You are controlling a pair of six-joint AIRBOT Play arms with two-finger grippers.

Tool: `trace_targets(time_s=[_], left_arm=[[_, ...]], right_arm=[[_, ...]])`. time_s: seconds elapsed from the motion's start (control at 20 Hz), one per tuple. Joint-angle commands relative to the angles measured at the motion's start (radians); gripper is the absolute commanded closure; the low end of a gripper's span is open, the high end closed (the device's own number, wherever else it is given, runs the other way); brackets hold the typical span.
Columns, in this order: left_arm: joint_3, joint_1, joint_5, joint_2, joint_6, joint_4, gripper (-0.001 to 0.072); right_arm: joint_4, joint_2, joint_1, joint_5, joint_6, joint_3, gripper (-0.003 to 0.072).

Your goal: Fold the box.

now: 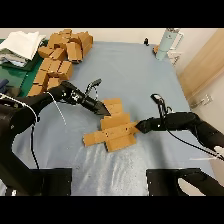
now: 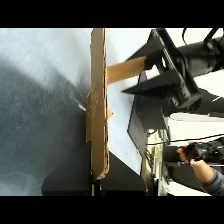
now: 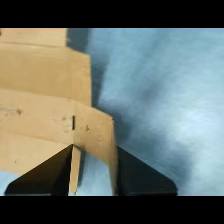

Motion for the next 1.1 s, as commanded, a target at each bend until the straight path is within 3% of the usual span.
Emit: trace_targets(time_s=[0.0, 0.05, 0.2, 0.3, 0.4, 0.6, 1.05], left_arm=[[0.014, -0.017, 0.022, 0.039, 0.042, 0.008, 0.07], [0.011, -0.034, 0.031, 0.068, 0.069, 0.018, 0.0701], [-0.037, -0.103, 0.189, 0.184, 0.164, 0.071, 0.0701], [-0.081, -0.144, 0.242, 0.225, 0.285, 0.071, 0.0701], [-0.107, -0.171, 0.255, 0.224, 0.345, 0.099, 0.07], [-0.128, -0.179, 0.314, 0.223, 0.43, 0.139, 0.0699], [-0.128, -0.18, 0.304, 0.192, 0.531, 0.085, 0.0698]], right_arm=[[-0.074, 0.0, -0.056, 0.08, 0.164, 0.06, 0.0368], [-0.074, 0.0, -0.076, 0.073, 0.169, 0.09, 0.0425], [-0.073, 0.0, -0.102, 0.083, 0.21, 0.149, 0.0427], [-0.057, -0.003, -0.101, 0.089, 0.228, 0.149, 0.0428], [-0.038, -0.006, -0.099, 0.083, 0.229, 0.148, 0.0581], [-0.031, -0.012, -0.065, 0.086, 0.232, 0.148, 0.0589], [-0.032, -0.064, 0.016, 0.157, 0.243, 0.148, 0.059]])
